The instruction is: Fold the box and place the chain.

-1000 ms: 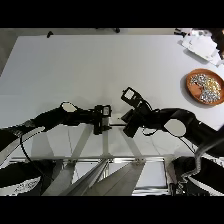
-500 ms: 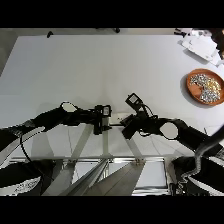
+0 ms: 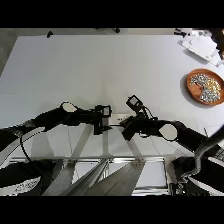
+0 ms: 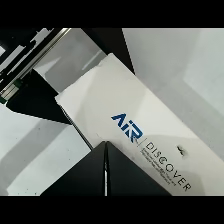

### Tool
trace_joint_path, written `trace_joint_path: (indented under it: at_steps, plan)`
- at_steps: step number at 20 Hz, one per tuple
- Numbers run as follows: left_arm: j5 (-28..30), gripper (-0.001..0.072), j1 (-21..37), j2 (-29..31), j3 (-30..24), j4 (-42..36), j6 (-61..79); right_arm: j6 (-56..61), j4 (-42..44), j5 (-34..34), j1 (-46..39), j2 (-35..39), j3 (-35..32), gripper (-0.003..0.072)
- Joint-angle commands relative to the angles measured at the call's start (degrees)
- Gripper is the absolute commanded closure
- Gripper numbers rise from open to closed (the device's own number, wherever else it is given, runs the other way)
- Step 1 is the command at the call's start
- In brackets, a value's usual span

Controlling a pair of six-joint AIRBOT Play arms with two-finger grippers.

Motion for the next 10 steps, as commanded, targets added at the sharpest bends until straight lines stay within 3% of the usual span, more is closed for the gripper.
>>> trace_joint_path:
  at_steps: [1, 10]
  plan:
    - [0.0, 0.0390, 0.0, 0.0, 0.0, 0.0, 0.0, 1.0, -0.1, 0.9, 0.1, -0.3, -1.9, 0.0678]
    - [0.0, 0.0390, 0.0, 0.0, 0.0, 0.0, 0.0, 1.4, 1.2, -1.7, 0.0, -3.3, -1.8, 0.0678]
